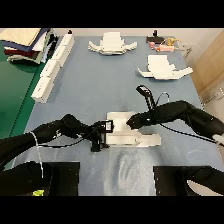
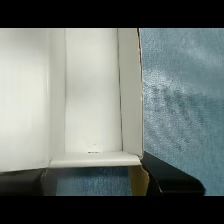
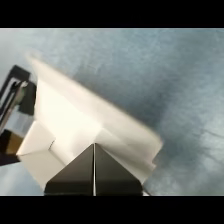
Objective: Fold the box.
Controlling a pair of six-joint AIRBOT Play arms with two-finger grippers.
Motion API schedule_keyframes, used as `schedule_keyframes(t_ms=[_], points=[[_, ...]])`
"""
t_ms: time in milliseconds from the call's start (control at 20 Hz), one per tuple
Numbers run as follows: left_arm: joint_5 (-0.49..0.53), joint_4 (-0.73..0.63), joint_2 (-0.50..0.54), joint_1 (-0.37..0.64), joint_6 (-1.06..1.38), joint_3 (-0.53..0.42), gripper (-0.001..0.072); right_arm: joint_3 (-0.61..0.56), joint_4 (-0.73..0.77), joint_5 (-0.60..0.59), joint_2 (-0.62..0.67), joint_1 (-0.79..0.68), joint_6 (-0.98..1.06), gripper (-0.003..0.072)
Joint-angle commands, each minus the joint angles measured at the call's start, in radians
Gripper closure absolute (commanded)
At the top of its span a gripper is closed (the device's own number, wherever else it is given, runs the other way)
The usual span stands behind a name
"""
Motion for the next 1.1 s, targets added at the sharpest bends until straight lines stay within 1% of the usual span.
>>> schedule_keyframes(t_ms=[0, 100, 200, 400, 500, 600, 700, 750, 850, 900, 1000, 1050], points=[[0.000, 0.000, -0.001, 0.000, 0.000, 0.000, 0.0184, 0.036, 0.002, 0.024, -0.158, 0.002, -0.009, 0.0685], [0.000, 0.000, -0.001, 0.000, 0.000, 0.000, 0.0184, 0.036, 0.002, 0.000, -0.196, 0.002, -0.024, 0.0684], [0.000, 0.000, -0.001, 0.000, 0.000, 0.000, 0.0184, 0.036, 0.002, -0.007, -0.203, 0.002, -0.031, 0.0684], [0.000, 0.000, -0.001, 0.000, 0.000, 0.000, 0.0184, 0.037, 0.002, -0.007, -0.188, 0.002, -0.038, 0.0684], [0.000, 0.000, -0.001, 0.000, 0.000, 0.000, 0.0184, 0.040, 0.000, -0.007, -0.149, 0.001, -0.053, 0.0685], [0.000, 0.000, -0.001, 0.000, 0.000, 0.000, 0.0185, 0.052, -0.032, -0.019, -0.072, 0.001, -0.060, 0.0684], [0.000, 0.000, -0.001, 0.000, 0.000, 0.000, 0.0184, 0.055, -0.104, -0.059, 0.026, 0.001, -0.060, 0.0684], [0.000, 0.000, -0.001, 0.000, 0.000, 0.000, 0.0184, 0.055, -0.160, -0.100, 0.082, 0.001, -0.060, 0.0685], [0.000, 0.000, -0.001, 0.000, 0.000, 0.000, 0.0184, 0.050, -0.277, -0.219, 0.185, 0.002, -0.070, 0.0685], [0.000, 0.000, -0.001, 0.000, 0.000, 0.000, 0.0184, 0.038, -0.306, -0.280, 0.232, 0.002, -0.101, 0.0685], [0.000, 0.000, -0.001, 0.000, 0.000, 0.000, 0.0184, -0.024, -0.306, -0.389, 0.332, 0.002, -0.196, 0.0684], [0.000, 0.000, -0.001, 0.000, 0.000, 0.000, 0.0184, -0.063, -0.307, -0.419, 0.373, 0.002, -0.245, 0.0654]])
